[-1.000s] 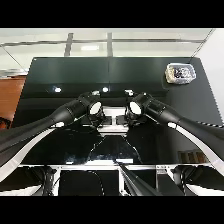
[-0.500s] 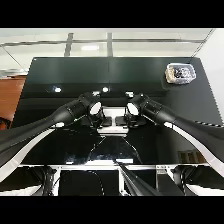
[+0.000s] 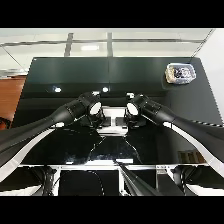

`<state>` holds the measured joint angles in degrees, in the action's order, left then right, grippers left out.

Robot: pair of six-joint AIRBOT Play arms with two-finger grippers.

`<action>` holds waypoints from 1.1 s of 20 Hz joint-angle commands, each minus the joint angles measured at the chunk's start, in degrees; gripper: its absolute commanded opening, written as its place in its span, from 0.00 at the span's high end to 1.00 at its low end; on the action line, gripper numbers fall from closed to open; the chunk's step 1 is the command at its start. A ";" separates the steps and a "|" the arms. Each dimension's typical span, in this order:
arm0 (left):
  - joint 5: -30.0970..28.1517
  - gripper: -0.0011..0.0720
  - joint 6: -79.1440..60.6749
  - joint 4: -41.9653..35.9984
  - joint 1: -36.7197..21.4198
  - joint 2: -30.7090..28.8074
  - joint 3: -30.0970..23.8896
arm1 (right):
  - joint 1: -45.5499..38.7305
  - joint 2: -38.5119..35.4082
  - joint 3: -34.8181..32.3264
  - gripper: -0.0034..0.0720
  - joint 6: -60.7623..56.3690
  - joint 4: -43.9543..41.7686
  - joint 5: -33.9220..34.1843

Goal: Fold the box and place the chain.

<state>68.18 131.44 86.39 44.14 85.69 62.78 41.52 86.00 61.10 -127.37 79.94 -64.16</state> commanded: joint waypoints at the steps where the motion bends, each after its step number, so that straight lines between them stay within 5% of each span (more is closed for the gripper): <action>1: -0.22 0.95 0.13 -0.28 -0.02 0.00 0.02 | -0.02 -0.02 0.02 0.62 -0.15 -0.37 0.26; 8: -0.24 0.95 0.13 -0.28 -0.02 0.00 0.02 | 0.00 0.63 0.02 0.65 -0.13 -0.42 0.09; 9: -0.22 0.95 0.13 -0.28 -0.02 0.00 0.02 | 0.04 0.70 0.02 0.87 -0.13 -0.37 0.22; 10: -0.22 0.95 0.13 -0.28 -0.02 0.00 0.02 | 0.02 0.68 0.02 0.94 -0.13 -0.37 0.57; 16: -0.22 0.95 0.13 -0.28 -0.02 0.00 0.02 | 0.02 0.48 0.04 0.93 -0.13 0.07 0.31; 18: -0.22 0.95 0.13 -0.26 -0.02 0.00 0.02 | -0.04 -0.48 0.09 0.54 -0.09 0.22 0.04; 19: -0.20 0.95 0.13 -0.28 -0.02 0.00 0.02 | -0.02 -1.49 0.09 0.44 1.11 0.28 -0.85; 22: -0.22 0.95 0.13 -0.26 -0.02 0.00 0.02 | -0.02 -7.17 0.50 0.45 5.81 0.04 -4.28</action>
<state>68.16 131.52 86.43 44.12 85.69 62.78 41.52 82.74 61.30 -125.27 80.38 -65.89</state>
